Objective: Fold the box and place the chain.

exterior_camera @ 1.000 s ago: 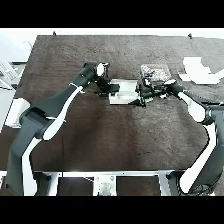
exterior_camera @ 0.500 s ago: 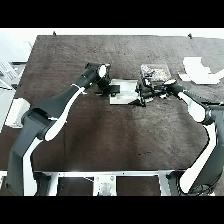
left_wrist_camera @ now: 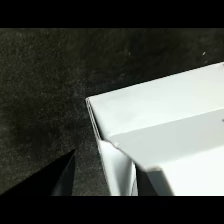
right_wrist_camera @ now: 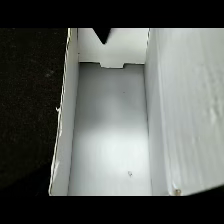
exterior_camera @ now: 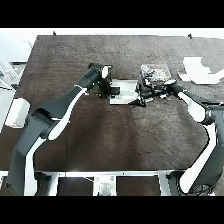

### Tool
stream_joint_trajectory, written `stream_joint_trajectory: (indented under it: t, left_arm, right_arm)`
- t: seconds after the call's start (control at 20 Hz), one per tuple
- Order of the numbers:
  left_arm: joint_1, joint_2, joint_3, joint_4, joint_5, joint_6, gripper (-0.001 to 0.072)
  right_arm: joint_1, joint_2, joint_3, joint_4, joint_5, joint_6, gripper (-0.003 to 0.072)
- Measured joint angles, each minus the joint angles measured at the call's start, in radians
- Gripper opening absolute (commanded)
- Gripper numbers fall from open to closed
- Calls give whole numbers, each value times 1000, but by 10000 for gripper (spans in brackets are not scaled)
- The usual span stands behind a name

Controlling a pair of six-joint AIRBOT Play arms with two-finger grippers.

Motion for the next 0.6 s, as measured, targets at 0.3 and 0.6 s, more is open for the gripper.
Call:
stream_joint_trajectory:
  t: [0.3,0.6]
  left_arm:
    - [-2,-6,18,26,-10,-16,423]
    - [-3,-7,24,25,6,-71,423]
  right_arm:
    - [0,0,0,0,0,0,497]
    - [0,0,0,0,0,0,497]
